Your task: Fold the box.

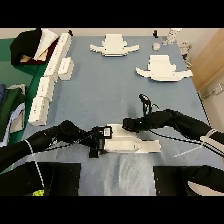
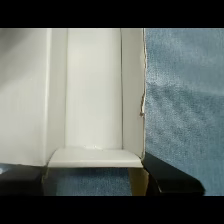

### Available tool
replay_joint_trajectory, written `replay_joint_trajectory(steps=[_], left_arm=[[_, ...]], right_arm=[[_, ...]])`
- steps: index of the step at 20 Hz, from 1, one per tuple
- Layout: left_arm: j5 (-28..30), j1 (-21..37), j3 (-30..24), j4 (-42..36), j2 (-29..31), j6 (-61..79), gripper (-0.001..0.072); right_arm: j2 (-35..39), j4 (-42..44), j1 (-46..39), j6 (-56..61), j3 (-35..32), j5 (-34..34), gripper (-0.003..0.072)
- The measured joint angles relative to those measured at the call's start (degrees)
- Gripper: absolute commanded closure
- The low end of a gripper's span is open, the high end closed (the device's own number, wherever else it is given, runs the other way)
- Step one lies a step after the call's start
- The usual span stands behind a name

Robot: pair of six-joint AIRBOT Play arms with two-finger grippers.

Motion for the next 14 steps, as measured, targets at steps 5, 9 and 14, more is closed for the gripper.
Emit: replay_joint_trajectory(steps=[5,9,14], left_arm=[[0.02,0.00,0.00,0.00,0.00,0.02,0.0255],[0.00,0.00,0.00,0.02,0.00,0.13,0.0255],[0.02,0.00,0.00,0.04,0.00,0.13,0.0255]], right_arm=[[-0.79,-1.14,0.07,-0.48,0.02,-0.68,0.0492],[-0.55,-1.62,0.04,-0.87,0.24,-1.27,0.0492],[5.70,-4.37,0.02,-1.77,2.49,-3.80,0.0492]])
